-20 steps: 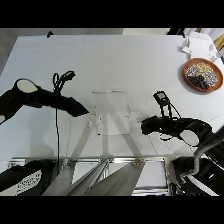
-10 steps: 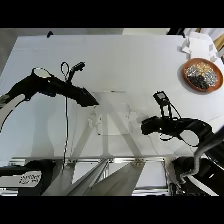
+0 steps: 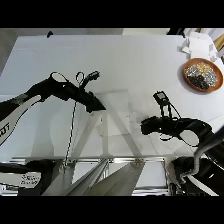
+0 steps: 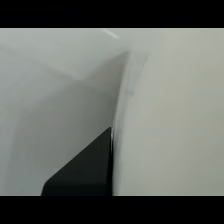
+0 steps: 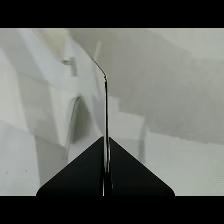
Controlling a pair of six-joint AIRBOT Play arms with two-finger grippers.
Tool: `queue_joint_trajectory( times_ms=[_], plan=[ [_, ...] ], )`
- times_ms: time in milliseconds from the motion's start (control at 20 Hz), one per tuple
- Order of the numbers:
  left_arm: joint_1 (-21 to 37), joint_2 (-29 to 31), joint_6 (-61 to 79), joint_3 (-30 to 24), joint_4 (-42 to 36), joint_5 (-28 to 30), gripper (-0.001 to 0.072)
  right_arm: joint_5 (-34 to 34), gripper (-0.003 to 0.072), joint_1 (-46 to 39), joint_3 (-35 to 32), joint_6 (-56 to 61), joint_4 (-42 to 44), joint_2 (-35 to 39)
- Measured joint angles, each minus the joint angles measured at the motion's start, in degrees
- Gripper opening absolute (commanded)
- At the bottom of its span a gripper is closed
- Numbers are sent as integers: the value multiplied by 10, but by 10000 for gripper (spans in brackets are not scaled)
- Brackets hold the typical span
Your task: Fold the box and place the chain.
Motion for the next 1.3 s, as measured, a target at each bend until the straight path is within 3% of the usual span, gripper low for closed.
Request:
queue_joint_trajectory(
  times_ms=[150,200,350,450,600,850,1100,1300],
  plan=[
    [1,-2,18,0,1,12,11,0,26,0,0,0,0,0],
    [2,-2,21,0,2,13,10,0,74,0,0,0,1,0],
    [5,3,30,0,5,19,8,2,363,0,1,0,10,0],
    [4,12,54,0,4,2,5,6,406,0,9,0,18,1],
    [2,40,85,0,6,-19,3,34,410,0,37,0,23,2],
    [-43,92,102,-9,49,-36,0,142,409,0,94,0,0,14],
    [-92,148,100,-63,72,14,0,237,409,0,110,0,-27,90],
    [-102,182,157,-116,46,70,7,269,408,0,113,0,-35,158]
  ],
)
